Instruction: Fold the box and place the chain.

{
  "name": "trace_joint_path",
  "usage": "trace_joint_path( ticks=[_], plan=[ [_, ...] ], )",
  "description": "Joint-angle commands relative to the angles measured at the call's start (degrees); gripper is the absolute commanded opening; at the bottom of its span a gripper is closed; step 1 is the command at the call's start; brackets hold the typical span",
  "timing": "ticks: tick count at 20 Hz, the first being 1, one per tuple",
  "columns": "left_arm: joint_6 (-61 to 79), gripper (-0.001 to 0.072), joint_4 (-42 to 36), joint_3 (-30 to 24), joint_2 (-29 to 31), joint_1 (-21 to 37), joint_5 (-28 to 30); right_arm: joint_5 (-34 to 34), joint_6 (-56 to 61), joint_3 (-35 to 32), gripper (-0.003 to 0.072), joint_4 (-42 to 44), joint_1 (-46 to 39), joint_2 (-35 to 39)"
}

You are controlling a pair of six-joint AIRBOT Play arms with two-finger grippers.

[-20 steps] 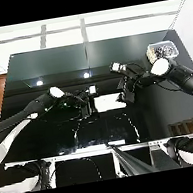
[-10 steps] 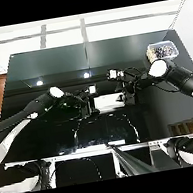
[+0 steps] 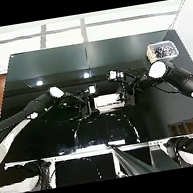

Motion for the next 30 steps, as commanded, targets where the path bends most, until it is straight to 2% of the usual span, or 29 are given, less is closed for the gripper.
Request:
trace_joint_path(
  ticks=[1, 5, 6, 7, 15, 20, 23, 25, 26, 27, 28, 30],
  plan=[
    [-0.07, 0.0434, 0.02, 0.04, -0.04, -0.04, 0.00, 0.44, 0.39, -0.90, 0.0304, 0.33, 0.04, -0.04],
    [-0.07, 0.0434, 0.02, 0.04, -0.04, -0.04, 0.00, 0.48, 0.39, -0.90, 0.0309, 0.33, 0.04, -0.02],
    [-0.07, 0.0434, 0.02, 0.04, -0.04, -0.04, 0.00, 0.57, 0.42, -0.87, 0.0379, 0.37, 0.04, -0.02],
    [-0.07, 0.0434, 0.02, 0.04, -0.04, -0.04, 0.00, 0.61, 0.42, -0.90, 0.0393, 0.35, 0.04, -0.02],
    [-0.07, 0.0433, 0.02, 0.04, -0.04, -0.04, -0.02, 1.55, 2.05, -0.90, 0.0391, 0.39, 0.04, 0.22],
    [-0.07, 0.0434, 0.02, 0.04, -0.04, -0.04, -0.02, -0.13, 2.67, -3.98, 0.0391, 0.44, 0.04, 0.07],
    [-0.07, 0.0434, 0.02, 0.04, -0.04, -0.04, -0.02, 2.16, 7.15, -2.01, 0.0373, 0.57, -0.13, 2.27],
    [-0.07, 0.0434, 0.00, 0.04, -0.04, -0.04, -0.04, 3.74, 15.56, -0.87, 0.0371, 0.52, -1.55, 5.49],
    [-0.07, 0.0434, 0.02, 0.04, -0.04, -0.04, -0.04, 5.11, 21.59, -0.87, 0.0240, 0.50, -2.97, 6.32],
    [-0.07, 0.0433, 0.00, 0.04, -0.04, -0.04, -0.02, 8.22, 28.96, -0.98, 0.0007, 0.72, -4.79, 6.23],
    [-0.07, 0.0434, 0.00, 0.04, -0.04, -0.04, -0.02, 11.82, 32.87, -1.97, 0.0001, 2.32, -6.25, 5.99],
    [-0.07, 0.0433, -0.48, 0.04, -0.02, -0.04, -0.04, 16.04, 28.85, -5.29, 0.0001, 10.62, -8.26, 5.55]
  ],
)
